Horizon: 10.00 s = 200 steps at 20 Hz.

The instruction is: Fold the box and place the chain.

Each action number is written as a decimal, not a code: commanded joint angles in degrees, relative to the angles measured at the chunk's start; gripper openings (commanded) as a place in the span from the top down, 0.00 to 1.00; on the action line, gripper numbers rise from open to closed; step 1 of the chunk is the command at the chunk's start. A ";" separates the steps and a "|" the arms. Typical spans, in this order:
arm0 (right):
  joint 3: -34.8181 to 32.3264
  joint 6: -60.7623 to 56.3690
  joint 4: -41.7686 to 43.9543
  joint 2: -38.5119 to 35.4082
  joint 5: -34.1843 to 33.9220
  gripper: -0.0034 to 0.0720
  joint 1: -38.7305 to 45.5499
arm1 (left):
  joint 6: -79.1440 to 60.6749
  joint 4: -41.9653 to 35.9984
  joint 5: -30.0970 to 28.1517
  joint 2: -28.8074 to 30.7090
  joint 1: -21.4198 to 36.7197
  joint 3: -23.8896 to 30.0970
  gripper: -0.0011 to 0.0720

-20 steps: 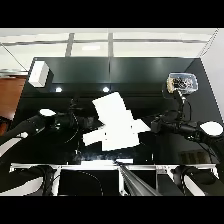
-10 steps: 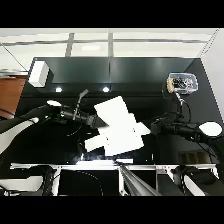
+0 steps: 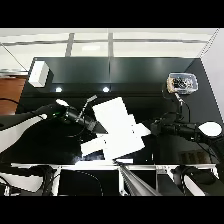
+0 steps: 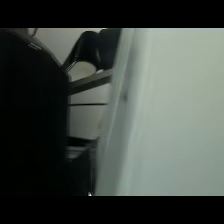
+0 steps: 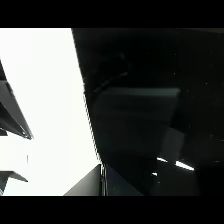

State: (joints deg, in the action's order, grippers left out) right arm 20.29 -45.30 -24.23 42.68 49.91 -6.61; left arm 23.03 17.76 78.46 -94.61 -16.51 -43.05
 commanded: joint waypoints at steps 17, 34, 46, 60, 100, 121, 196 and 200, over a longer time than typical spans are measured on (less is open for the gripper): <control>21.66 1.81 -23.54 -0.15 10.01 0.11 10.54 | -2.60 18.43 -8.70 11.74 -5.44 -4.59 0.96; 5.05 25.11 -29.53 0.28 -0.72 0.11 -5.95 | -31.61 17.46 -31.28 11.26 -13.18 -1.88 0.95; -0.44 33.66 -29.00 7.32 -5.55 0.11 -20.57 | -30.01 17.49 -28.55 11.26 -13.20 -1.70 0.96; -0.42 34.86 -27.85 8.15 -5.20 0.11 -21.73 | -29.22 17.33 -26.71 11.32 -7.48 -1.31 0.96; 5.81 41.81 -12.46 16.79 -19.37 0.11 -29.79 | -29.44 19.45 -25.92 11.28 -7.67 -1.25 0.95; 10.99 36.09 -13.66 18.25 -15.06 0.12 -21.97 | -29.44 19.47 -25.90 11.28 -7.67 -1.25 0.95; 10.01 57.33 -5.81 28.74 -11.41 0.12 -23.08 | -29.42 19.45 -25.90 11.28 -7.67 -1.25 0.95; 9.99 56.83 -5.86 28.74 -11.41 0.12 -23.04 | -29.42 19.45 -25.90 11.28 -7.67 -1.25 0.95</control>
State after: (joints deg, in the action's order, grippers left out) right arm 30.28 12.01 -30.04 71.40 38.57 -29.63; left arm -6.42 37.30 52.56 -83.33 -24.18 -44.25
